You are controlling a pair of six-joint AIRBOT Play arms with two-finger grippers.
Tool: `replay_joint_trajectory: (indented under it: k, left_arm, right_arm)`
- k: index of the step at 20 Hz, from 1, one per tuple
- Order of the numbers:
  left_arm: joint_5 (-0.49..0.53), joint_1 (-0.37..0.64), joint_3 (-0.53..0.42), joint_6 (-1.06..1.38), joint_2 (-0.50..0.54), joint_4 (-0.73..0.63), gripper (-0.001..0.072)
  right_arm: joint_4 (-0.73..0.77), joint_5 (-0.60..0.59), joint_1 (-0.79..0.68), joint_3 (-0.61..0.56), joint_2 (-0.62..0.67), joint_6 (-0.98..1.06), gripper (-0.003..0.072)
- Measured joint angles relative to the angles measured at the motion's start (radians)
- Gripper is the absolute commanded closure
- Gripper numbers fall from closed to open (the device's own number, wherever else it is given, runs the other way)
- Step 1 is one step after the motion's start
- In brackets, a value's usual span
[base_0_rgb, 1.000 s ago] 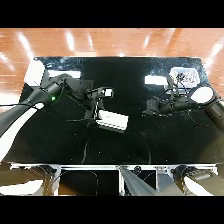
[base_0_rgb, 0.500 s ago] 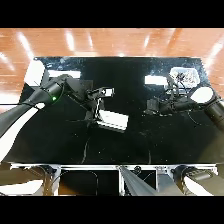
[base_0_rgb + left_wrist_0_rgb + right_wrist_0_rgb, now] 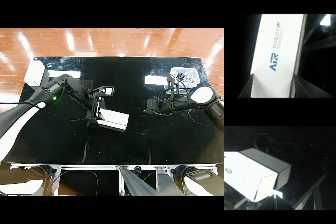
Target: Fold the box and place the chain.
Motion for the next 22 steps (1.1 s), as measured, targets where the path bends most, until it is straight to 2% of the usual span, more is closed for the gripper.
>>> replay_joint_trajectory:
  k: [13,22]
  left_arm:
    - [0.008,0.0,0.001,0.0,0.021,0.006,0.0091]
    - [-0.024,0.0,0.002,0.0,-0.003,-0.002,0.0091]
  right_arm:
    - [0.0,-0.002,0.0,0.0,0.0,0.0,0.0657]
    - [0.0,-0.003,0.0,0.0,0.0,-0.001,0.0657]
